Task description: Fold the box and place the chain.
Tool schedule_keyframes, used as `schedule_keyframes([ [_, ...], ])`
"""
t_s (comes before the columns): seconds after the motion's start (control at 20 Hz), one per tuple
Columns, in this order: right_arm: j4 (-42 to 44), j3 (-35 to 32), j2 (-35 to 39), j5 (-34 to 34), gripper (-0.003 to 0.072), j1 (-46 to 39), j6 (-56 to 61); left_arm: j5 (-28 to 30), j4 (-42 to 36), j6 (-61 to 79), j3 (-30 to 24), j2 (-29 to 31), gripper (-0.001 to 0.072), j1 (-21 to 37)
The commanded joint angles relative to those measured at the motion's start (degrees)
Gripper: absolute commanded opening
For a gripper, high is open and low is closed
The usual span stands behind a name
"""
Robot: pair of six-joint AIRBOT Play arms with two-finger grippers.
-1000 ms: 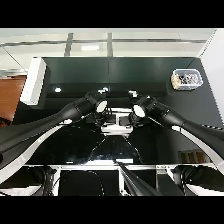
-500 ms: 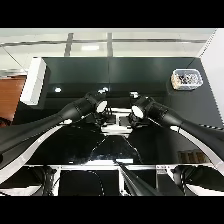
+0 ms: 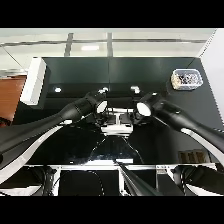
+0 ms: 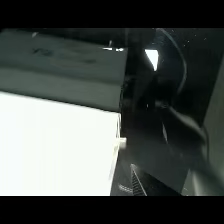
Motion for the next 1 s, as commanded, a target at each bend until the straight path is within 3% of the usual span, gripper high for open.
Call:
schedule_keyframes([
  [0.0, -9.7, 0.61, 10.01, 6.16, 0.0399, -1.99, -5.07, 0.04, -0.02, -0.07, 0.04, -0.02, 0.0031, 0.02],
  [0.1, -28.68, 0.5, 13.64, 9.81, 0.0399, -5.64, -5.03, 0.04, -0.02, -0.07, 0.04, -0.02, 0.003, 0.02],
  [0.2, -41.22, -0.59, 13.53, 6.03, 0.04, -12.13, -5.01, 0.07, -0.02, -0.07, 0.04, -0.02, 0.0031, 0.02],
  [0.25, -41.9, -2.03, 13.38, -0.61, 0.0409, -16.59, -4.63, 0.09, 0.0, -0.07, 0.04, -0.02, 0.0031, 0.04],
  [0.3, -40.48, -3.78, 12.7, -8.66, 0.0704, -21.97, -3.32, 0.09, 0.0, -0.07, 0.04, -0.02, 0.003, 0.09],
  [0.4, -32.96, -4.33, 8.09, -19.93, 0.0717, -32.37, 0.07, 0.07, -0.04, -0.07, 0.04, -0.02, 0.0031, 0.11],
  [0.5, -24.26, 1.16, 0.5, -23.45, 0.0715, -40.94, 2.78, 0.09, -0.04, -0.07, 0.04, -0.02, 0.0031, 0.09],
  [0.6, -18.16, 12.24, -8.83, -19.15, 0.0714, -46.47, 2.67, 0.07, -0.02, -0.07, 0.04, -0.02, 0.003, 0.11],
  [0.8, -13.44, 38.45, -28.0, -1.79, 0.0714, -51.93, 1.4, -0.07, -0.02, -0.07, 0.04, -0.02, 0.0031, 0.11],
  [0.95, -13.25, 50.05, -36.59, 4.13, 0.0714, -53.05, 0.87, -0.02, 0.02, -0.04, 0.04, -0.02, 0.003, 0.11],
])
